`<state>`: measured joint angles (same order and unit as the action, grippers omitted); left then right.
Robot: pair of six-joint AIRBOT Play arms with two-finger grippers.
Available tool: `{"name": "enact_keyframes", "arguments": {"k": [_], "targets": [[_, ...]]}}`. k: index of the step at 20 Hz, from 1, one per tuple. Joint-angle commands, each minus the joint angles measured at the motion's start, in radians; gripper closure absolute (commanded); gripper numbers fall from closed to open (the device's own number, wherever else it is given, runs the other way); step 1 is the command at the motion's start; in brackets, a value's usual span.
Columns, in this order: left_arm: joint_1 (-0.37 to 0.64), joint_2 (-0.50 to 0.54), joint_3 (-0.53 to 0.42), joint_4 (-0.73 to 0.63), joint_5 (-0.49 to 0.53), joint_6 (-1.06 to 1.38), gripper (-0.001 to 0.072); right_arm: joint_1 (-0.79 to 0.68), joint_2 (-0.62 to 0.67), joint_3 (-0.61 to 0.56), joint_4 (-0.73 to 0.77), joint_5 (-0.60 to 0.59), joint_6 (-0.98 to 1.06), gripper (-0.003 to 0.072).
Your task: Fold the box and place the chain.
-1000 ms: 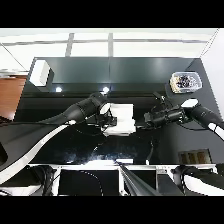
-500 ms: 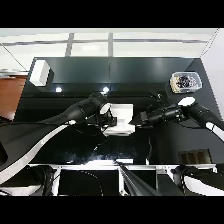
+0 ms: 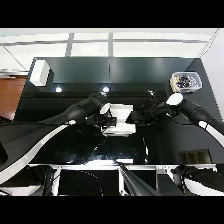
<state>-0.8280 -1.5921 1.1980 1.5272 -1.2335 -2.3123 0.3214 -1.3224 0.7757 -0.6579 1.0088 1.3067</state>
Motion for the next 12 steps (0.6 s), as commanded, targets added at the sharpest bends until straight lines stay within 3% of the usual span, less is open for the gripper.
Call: {"name": "enact_keyframes", "arguments": {"k": [1, 5, 9, 10, 11, 12], "targets": [[0.0, 0.0, 0.0, 0.001, -0.001, 0.0, 0.0685, 0.086, -0.001, 0.053, -0.141, -0.064, 0.188, 0.0069], [0.001, 0.0, 0.0, 0.002, 0.003, 0.0, 0.0685, 0.147, -0.001, 0.068, -0.239, -0.073, 0.327, 0.0069], [0.001, 0.0, 0.0, 0.002, 0.002, 0.0, 0.0684, 0.227, -0.001, 0.108, -0.427, -0.076, 0.482, 0.007], [0.001, 0.0, 0.0, 0.002, 0.002, 0.0, 0.0684, 0.245, -0.001, 0.117, -0.467, -0.075, 0.518, 0.0099], [0.001, 0.0, 0.0, 0.002, 0.002, 0.0, 0.0685, 0.263, -0.001, 0.127, -0.504, -0.074, 0.548, 0.0175], [0.001, 0.0, 0.0, 0.002, 0.002, 0.0, 0.0685, 0.282, -0.001, 0.134, -0.537, -0.073, 0.588, 0.0175]]}}
